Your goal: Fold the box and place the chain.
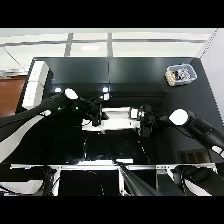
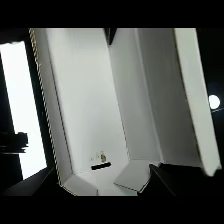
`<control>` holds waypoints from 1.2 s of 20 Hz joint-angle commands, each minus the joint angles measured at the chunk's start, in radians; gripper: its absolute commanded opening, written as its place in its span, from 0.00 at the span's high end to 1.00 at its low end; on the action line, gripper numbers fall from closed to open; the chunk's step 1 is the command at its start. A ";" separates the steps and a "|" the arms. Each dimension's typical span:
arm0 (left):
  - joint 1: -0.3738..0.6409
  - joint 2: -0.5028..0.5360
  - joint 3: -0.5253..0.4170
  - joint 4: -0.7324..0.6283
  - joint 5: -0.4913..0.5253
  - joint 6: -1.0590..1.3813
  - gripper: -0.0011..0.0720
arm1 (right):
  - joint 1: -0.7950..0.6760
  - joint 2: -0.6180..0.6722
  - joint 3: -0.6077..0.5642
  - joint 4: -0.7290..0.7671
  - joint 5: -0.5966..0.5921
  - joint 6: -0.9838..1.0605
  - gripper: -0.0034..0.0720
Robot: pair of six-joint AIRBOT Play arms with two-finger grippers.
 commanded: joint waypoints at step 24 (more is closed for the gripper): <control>-0.035 -0.002 0.000 0.018 -0.021 -0.018 0.95 | 0.086 -0.024 -0.101 -0.022 0.053 0.076 0.03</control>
